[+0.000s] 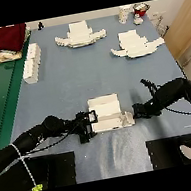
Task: Fold the box.
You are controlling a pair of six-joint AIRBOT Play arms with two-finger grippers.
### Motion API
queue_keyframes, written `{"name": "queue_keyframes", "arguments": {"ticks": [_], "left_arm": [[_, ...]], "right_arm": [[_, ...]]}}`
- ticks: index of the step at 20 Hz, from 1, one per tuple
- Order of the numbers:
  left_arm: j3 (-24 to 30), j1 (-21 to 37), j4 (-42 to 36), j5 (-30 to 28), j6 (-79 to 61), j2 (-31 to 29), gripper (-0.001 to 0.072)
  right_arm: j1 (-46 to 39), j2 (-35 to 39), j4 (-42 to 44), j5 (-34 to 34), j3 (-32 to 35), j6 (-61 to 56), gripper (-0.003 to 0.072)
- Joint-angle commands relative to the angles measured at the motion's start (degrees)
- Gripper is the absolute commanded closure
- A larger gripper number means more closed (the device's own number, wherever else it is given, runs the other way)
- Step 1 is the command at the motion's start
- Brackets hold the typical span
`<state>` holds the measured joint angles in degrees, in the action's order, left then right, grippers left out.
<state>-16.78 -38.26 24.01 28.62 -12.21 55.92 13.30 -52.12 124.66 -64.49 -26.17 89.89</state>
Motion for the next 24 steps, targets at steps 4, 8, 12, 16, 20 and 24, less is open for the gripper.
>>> {"name": "queue_keyframes", "arguments": {"ticks": [4, 8, 12, 16, 20, 24], "left_arm": [[0.0, 0.0, 0.0, 0.0, 0.0, 0.0, 0.0306], [0.0, 0.0, 0.0, 0.0, 0.0, 0.0, 0.0306], [0.0, 0.0, 0.0, 0.0, 0.0, 0.0, 0.0307], [0.0, 0.0, 0.0, 0.0, 0.0, 0.0, 0.0307], [0.0, 0.0, 0.0, 0.0, 0.0, 0.0, 0.0306], [0.0, 0.0, 0.0, 0.0, 0.0, 0.0, 0.0306]], "right_arm": [[4.7, 2.1, 0.7, 0.6, -1.1, 0.2, 0.0627], [4.7, 5.2, -4.1, 0.6, -1.8, -0.5, 0.0628], [4.4, 5.6, -16.6, 0.5, -1.8, -6.9, 0.0655], [4.5, 4.0, -21.0, 0.6, -1.2, -8.9, 0.0673], [4.6, 1.2, -16.1, 2.5, 0.3, -5.8, 0.0673], [4.6, 0.3, -5.9, 6.1, 0.3, 0.1, 0.0674]]}}
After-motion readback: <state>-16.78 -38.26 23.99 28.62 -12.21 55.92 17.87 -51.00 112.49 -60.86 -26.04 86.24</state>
